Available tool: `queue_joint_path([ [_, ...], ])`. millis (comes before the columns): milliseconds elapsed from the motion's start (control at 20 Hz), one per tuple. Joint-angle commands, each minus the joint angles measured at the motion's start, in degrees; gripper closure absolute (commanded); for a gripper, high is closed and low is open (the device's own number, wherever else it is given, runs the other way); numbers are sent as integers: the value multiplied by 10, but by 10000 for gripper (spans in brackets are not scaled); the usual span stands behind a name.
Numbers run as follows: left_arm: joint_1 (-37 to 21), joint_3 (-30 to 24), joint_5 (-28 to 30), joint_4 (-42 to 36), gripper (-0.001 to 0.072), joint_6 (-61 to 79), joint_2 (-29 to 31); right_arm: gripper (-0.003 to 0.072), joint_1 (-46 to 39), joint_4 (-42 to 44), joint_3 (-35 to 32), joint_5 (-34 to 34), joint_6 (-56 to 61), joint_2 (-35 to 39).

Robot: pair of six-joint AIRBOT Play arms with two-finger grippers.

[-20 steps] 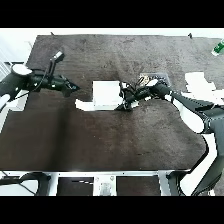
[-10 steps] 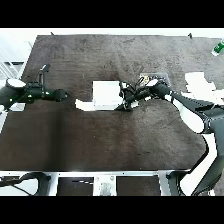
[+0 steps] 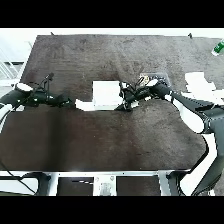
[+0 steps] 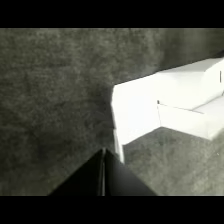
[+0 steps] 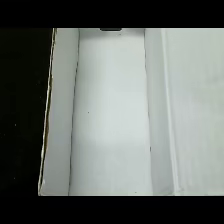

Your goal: Fold the box and place the chain.

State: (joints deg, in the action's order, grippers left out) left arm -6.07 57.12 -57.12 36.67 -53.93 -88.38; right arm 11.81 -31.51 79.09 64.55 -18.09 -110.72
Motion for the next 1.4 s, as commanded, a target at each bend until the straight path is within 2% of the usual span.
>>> queue_joint_path([
  [0,16,0,11,-16,692,-2,-36,134,0,0,0,0,0,0],
  [400,82,0,36,-59,691,0,-71,134,0,0,0,0,0,0],
  [550,86,0,32,-74,689,12,-70,134,0,0,0,0,0,0],
  [700,81,2,14,-131,687,59,-66,134,0,0,0,0,0,0],
  [800,81,4,6,-143,554,78,-61,134,0,0,0,0,0,0],
  [950,81,7,4,-148,547,79,-54,134,0,0,0,0,0,0],
  [1050,81,7,4,-155,378,87,-49,134,0,0,0,0,0,0],
  [1350,90,6,-3,-174,381,94,-42,134,0,0,0,0,0,0],
])
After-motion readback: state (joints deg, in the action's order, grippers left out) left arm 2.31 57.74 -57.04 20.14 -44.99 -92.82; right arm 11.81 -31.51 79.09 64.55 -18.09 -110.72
